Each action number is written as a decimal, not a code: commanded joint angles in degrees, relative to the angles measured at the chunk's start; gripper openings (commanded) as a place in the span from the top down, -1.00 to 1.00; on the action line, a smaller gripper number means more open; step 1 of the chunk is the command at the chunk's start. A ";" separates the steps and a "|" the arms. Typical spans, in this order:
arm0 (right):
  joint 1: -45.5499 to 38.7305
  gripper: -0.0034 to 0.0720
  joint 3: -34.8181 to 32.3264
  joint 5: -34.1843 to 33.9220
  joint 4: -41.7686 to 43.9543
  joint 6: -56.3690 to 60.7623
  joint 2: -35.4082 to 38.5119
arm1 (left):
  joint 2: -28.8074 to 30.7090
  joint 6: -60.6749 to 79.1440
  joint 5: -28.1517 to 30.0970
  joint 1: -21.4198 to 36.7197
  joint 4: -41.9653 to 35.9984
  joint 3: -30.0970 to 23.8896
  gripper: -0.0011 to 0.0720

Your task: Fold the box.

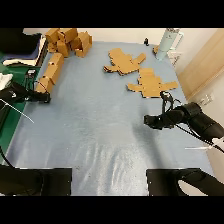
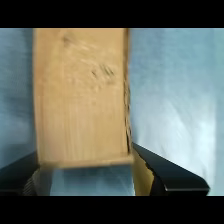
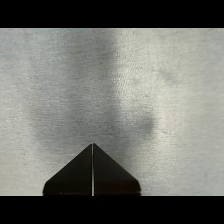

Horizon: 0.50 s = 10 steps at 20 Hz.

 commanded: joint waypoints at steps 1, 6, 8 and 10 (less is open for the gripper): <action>0.00 0.89 0.02 -0.24 0.90 -0.04 -0.04 | 4.28 -4.02 -15.28 1.99 4.28 2.60 -0.96; 0.00 0.89 0.02 -0.59 1.31 -2.10 -0.04 | 10.47 -11.72 -41.42 2.80 10.14 12.50 -0.95; 0.00 0.90 0.11 0.81 3.82 -6.01 -0.24 | 11.93 -10.58 -45.48 0.07 -0.33 14.14 0.86; 0.00 0.89 1.97 1.09 7.69 -8.50 -2.32 | 12.02 -5.64 -48.52 -6.38 -8.81 15.52 0.93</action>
